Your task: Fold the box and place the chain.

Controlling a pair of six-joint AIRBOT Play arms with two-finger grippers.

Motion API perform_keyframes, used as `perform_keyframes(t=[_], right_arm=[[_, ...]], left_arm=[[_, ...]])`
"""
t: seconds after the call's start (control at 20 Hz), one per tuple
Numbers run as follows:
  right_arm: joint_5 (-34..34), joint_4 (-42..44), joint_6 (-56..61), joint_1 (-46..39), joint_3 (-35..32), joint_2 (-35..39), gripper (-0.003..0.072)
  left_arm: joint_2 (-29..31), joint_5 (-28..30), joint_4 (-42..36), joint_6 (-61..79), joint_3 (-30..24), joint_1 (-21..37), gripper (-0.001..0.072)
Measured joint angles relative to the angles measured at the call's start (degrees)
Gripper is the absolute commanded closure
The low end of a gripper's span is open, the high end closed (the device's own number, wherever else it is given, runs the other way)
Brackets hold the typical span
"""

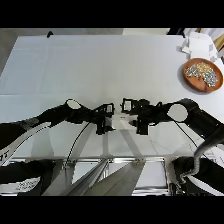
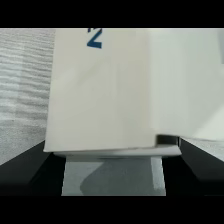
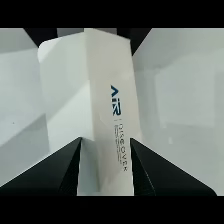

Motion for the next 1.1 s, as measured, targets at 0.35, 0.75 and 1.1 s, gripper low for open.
perform_keyframes(t=[0.35,0.75,1.1], right_arm=[[-0.70,-0.44,-0.04,0.02,-1.36,0.00,0.0516],[-1.36,-0.57,-0.04,0.02,-1.49,0.13,0.0516],[-2.40,-0.50,-0.04,0.02,-1.49,0.87,0.0516]], left_arm=[[0.00,0.17,-0.13,-0.02,0.00,0.00,0.0574],[0.00,0.11,-0.04,0.02,0.00,0.02,0.0574],[0.00,0.02,0.00,0.07,0.00,0.02,0.0574]])
